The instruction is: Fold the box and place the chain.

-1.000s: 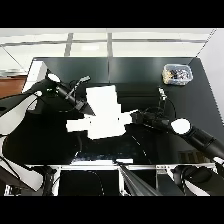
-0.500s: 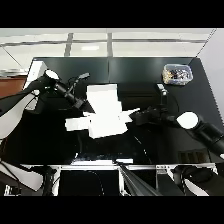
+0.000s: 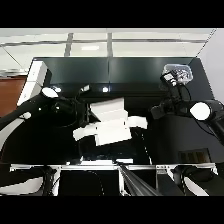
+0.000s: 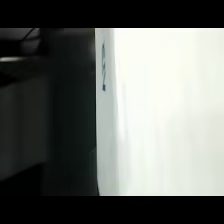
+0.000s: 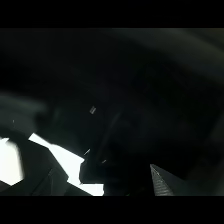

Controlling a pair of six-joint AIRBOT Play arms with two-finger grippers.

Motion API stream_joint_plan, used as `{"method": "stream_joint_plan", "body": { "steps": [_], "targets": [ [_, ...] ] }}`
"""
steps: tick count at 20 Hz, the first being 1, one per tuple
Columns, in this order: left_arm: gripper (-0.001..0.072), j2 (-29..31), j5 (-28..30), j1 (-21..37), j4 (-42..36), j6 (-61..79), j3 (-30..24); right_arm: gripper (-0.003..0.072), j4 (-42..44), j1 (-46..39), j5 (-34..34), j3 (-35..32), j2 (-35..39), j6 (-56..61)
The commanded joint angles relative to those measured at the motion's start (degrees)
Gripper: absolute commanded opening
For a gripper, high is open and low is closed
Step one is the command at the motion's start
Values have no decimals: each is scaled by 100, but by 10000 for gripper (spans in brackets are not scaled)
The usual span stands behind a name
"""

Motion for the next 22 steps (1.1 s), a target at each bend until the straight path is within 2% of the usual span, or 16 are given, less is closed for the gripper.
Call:
{"method": "stream_joint_plan", "body": {
  "steps": [1,4,7,13,17,22],
  "targets": [
    [27,136,1082,-407,205,1353,-227,667,-103,24,-459,28,-11,-955],
    [28,17,1484,-496,203,1606,-227,667,385,212,-229,15,-37,-2153],
    [28,-133,1469,-487,256,1591,-212,667,944,564,-11,-63,-164,-3034],
    [28,-140,1596,-533,800,1547,-203,667,1480,1123,136,-498,-647,-4616],
    [28,-138,1657,-533,798,1547,-203,667,1928,1403,356,-535,-855,-5276],
    [28,-138,1648,-533,798,1547,-203,667,2061,1497,605,-551,-1003,-6140]
  ]
}}
